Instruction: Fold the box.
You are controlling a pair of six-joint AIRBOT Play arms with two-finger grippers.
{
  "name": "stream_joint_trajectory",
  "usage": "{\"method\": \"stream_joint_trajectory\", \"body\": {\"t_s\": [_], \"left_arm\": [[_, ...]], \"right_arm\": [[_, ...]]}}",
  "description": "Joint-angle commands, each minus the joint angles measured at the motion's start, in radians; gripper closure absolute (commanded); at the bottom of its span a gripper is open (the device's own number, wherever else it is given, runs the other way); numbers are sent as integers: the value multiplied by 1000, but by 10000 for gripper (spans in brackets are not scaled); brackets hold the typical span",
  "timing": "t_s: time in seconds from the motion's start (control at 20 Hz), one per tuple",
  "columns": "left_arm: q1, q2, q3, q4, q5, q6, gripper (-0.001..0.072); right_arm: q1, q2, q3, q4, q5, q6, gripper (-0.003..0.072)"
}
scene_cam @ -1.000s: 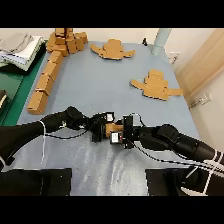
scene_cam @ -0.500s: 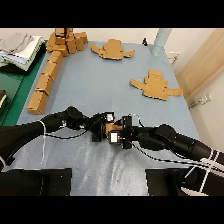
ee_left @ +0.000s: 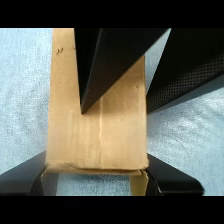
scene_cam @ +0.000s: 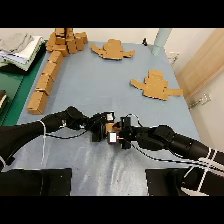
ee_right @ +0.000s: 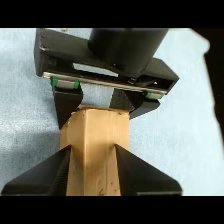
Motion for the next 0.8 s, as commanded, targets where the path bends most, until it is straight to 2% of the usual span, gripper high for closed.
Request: {"method": "stream_joint_trajectory", "body": {"t_s": [0.0,0.15,0.2,0.25,0.3,0.75], "left_arm": [[0,0,1,0,-1,2,295],[0,0,1,0,0,2,295],[0,0,1,0,0,2,295],[0,0,1,0,0,2,295],[0,0,1,0,0,2,295],[0,0,1,0,0,2,295]], "right_arm": [[1,17,3,0,-4,0,289],[0,47,3,0,-9,0,290],[0,53,3,0,-10,0,319],[-3,55,3,0,-11,1,412],[-3,56,3,0,-13,2,428],[-3,60,32,-1,-40,1,428]]}}
